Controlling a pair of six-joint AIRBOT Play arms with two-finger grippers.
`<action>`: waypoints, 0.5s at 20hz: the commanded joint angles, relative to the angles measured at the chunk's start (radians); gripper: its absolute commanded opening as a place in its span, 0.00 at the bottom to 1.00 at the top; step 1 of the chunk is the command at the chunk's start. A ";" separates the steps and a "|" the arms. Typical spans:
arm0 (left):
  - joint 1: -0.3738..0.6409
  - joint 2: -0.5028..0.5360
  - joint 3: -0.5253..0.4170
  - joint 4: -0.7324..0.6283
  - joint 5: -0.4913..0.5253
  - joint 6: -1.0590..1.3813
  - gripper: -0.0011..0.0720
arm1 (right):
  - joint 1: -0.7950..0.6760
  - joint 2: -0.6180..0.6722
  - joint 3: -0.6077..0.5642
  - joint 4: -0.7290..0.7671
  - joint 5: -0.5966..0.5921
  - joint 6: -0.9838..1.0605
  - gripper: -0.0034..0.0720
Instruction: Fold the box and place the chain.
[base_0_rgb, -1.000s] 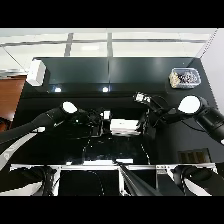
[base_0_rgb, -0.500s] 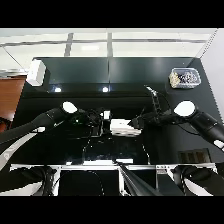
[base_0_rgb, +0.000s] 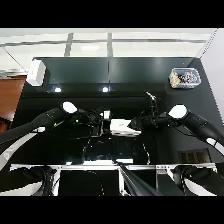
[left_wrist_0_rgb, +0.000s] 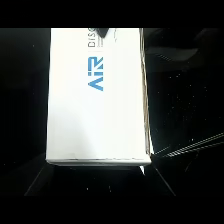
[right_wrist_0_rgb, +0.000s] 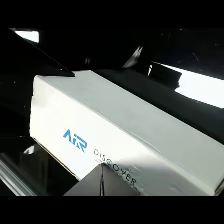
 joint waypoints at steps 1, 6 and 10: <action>0.000 0.000 0.000 0.000 0.000 0.002 0.55 | -0.005 0.007 0.008 -0.013 0.024 -0.010 0.07; 0.002 0.000 0.000 0.001 0.000 -0.021 0.55 | -0.125 0.133 0.139 -0.050 0.272 -0.051 0.07; 0.002 0.037 0.004 0.071 -0.019 -0.144 0.81 | -0.334 0.282 0.189 -0.217 0.478 -0.039 0.07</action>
